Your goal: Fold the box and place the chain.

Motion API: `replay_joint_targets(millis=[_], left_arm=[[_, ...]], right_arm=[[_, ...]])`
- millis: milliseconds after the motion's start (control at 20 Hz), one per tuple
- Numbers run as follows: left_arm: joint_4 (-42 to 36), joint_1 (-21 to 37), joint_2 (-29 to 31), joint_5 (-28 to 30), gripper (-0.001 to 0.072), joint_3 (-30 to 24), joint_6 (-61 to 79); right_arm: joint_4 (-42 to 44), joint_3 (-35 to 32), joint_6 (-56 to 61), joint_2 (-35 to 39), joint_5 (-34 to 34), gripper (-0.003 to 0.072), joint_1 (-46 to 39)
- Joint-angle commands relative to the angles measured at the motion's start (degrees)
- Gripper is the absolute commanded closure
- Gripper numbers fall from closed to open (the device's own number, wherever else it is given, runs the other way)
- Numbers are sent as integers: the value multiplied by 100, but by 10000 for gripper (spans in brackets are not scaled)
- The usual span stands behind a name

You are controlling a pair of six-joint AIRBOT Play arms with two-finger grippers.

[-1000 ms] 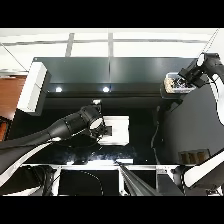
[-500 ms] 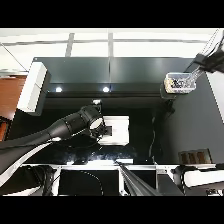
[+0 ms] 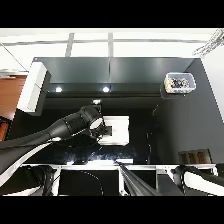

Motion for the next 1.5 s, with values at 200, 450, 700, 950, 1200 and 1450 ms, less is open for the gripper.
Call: replay_joint_targets(millis=[200,450,700,950,1200,1450], left_arm=[[2,4,0,11,685,0,0],[0,4,0,0,685,0,0],[-2,4,0,2,685,0,0],[0,4,0,9,685,0,0],[0,4,0,2,685,0,0],[-2,2,0,2,685,0,0]], right_arm=[[1207,-632,-1047,813,831,683,769],[1429,-2260,-1803,1405,988,682,1823],[1484,-3123,-1801,1648,1082,683,2889],[1779,-3182,-1764,1646,1202,683,3578],[2524,-3182,-1722,1646,1215,682,3954],[2391,-3211,-1711,1646,1189,682,4087]])
